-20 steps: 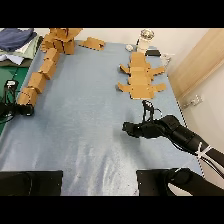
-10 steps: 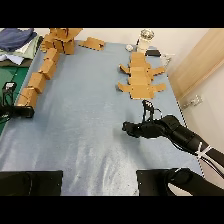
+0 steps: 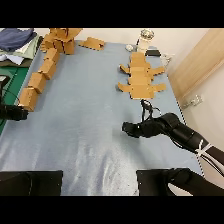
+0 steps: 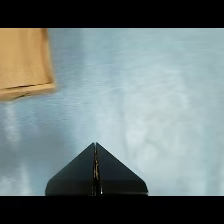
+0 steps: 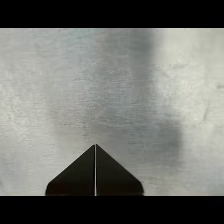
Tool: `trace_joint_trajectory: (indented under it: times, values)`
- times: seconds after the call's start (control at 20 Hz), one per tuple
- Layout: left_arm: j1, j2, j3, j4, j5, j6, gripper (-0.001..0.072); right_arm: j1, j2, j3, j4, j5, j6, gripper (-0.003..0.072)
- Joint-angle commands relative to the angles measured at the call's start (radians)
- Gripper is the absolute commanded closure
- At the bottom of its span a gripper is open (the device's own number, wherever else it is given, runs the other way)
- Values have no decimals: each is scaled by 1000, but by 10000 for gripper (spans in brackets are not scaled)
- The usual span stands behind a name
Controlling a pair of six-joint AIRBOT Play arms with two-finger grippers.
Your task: Fold the box.
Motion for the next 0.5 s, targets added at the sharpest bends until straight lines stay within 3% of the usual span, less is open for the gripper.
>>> trace_joint_trajectory:
  times: [0.0,0.1,0.25,0.45]
  values:
    - [-188,91,65,8,-41,-189,695,-1,-47,87,-6,-66,-77,685]
    - [-343,45,130,48,-33,-325,696,-1,-122,181,-17,-102,-126,685]
    - [-568,-106,213,129,-49,-512,696,-1,-262,332,-19,-171,-185,685]
    - [-759,-315,276,128,-33,-649,697,0,-400,429,-19,-230,-202,685]
